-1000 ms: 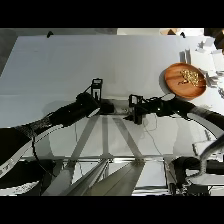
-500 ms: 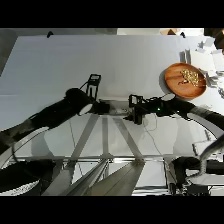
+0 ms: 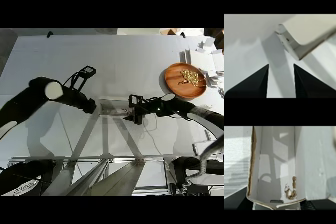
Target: Fold the box and place the chain.
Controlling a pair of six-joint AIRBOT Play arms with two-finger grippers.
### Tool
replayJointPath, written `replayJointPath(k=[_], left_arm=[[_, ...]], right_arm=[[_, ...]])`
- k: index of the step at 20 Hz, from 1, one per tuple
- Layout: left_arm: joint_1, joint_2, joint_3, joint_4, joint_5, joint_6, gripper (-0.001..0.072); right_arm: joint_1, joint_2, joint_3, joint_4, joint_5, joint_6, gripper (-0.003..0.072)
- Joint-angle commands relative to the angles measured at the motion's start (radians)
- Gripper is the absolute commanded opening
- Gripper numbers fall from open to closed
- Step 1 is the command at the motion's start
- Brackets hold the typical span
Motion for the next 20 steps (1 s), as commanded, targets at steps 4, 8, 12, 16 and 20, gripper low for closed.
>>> replayJointPath(k=[4, 8, 12, 16, 20], left_arm=[[0.169, -0.096, -0.073, -0.291, -0.008, 0.927, 0.0675], [0.171, -0.219, -0.073, -0.476, -0.030, 1.257, 0.0699], [0.174, -0.278, -0.073, -0.596, -0.044, 1.542, 0.0699], [0.193, -0.307, -0.073, -0.597, -0.065, 1.574, 0.0699], [0.205, -0.341, -0.073, -0.598, -0.068, 1.591, 0.0698]], right_arm=[[0.000, 0.000, 0.001, 0.000, 0.000, 0.000, 0.0512], [0.000, 0.000, 0.001, 0.000, 0.000, 0.000, 0.0512], [0.000, 0.000, 0.001, 0.000, 0.000, 0.000, 0.0512], [0.000, 0.000, 0.001, 0.000, 0.000, 0.000, 0.0512], [0.000, 0.000, 0.001, 0.000, 0.000, 0.000, 0.0512]])
